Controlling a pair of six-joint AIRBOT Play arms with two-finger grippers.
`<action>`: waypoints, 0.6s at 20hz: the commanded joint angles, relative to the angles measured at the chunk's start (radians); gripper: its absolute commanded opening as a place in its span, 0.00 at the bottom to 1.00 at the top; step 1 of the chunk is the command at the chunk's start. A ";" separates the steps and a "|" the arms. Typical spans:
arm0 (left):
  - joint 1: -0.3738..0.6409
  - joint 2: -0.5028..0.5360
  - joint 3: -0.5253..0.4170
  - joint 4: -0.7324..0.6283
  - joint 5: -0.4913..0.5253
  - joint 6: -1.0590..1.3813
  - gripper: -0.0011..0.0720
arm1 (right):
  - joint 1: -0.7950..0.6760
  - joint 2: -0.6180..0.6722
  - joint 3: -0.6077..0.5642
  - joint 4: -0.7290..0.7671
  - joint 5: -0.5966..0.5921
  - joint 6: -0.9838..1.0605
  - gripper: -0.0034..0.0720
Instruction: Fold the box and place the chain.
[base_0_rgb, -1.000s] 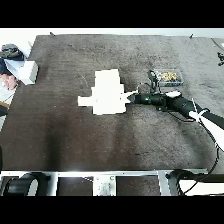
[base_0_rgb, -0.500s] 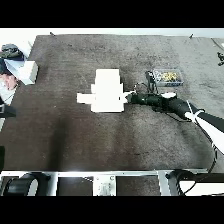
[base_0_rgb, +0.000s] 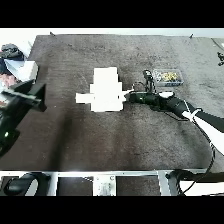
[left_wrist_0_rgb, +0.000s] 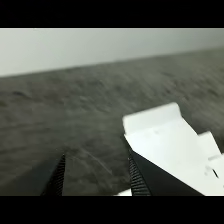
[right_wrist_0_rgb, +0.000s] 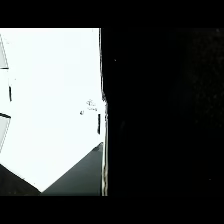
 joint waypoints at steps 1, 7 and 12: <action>0.001 -0.314 0.150 0.020 -0.190 0.019 0.59 | 0.001 0.000 0.002 -0.002 -0.001 -0.010 0.05; 0.001 -0.793 0.541 0.233 -0.428 -0.186 0.59 | 0.001 0.000 0.002 -0.003 -0.001 -0.026 0.05; 0.001 -1.117 0.918 0.466 -0.684 -0.536 0.66 | 0.001 0.000 0.002 -0.003 -0.001 -0.037 0.05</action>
